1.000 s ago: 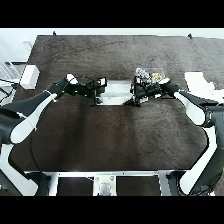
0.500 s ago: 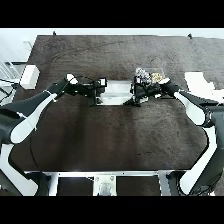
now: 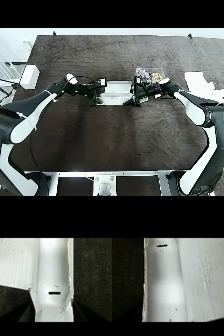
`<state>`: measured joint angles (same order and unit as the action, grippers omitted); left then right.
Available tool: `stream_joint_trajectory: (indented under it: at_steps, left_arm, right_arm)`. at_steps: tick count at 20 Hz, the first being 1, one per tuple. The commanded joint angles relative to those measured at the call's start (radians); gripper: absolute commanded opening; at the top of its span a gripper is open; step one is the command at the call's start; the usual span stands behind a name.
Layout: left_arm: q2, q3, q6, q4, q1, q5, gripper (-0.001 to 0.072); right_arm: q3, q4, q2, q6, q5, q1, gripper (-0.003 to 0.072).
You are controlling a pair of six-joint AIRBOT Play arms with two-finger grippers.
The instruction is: Fold the box and place the chain.
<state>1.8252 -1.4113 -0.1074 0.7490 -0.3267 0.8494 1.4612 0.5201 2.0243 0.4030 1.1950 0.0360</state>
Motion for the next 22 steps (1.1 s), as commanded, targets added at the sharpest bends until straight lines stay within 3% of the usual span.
stream_joint_trajectory:
  at_steps: [1, 10, 11, 12, 22]
  left_arm:
    - [-0.001, -0.016, -0.002, -0.026, 0.000, 0.006, 0.0022]
    - [-0.002, -0.018, 0.016, 0.045, 0.000, 0.027, 0.0029]
    - [-0.002, -0.018, 0.025, 0.047, 0.000, 0.029, 0.0262]
    - [-0.002, -0.019, 0.027, 0.044, 0.000, 0.034, 0.0306]
    - [-0.010, -0.019, 0.028, 0.027, 0.002, 0.059, 0.0301]
  right_arm:
    - [0.000, 0.000, 0.000, -0.002, 0.000, 0.000, 0.0435]
    - [0.000, 0.000, 0.000, -0.002, 0.000, 0.000, 0.0436]
    - [0.000, 0.000, 0.000, -0.002, 0.000, 0.000, 0.0436]
    - [0.000, 0.000, 0.000, -0.002, 0.000, 0.000, 0.0436]
    - [0.000, 0.000, 0.000, -0.002, 0.000, 0.000, 0.0435]
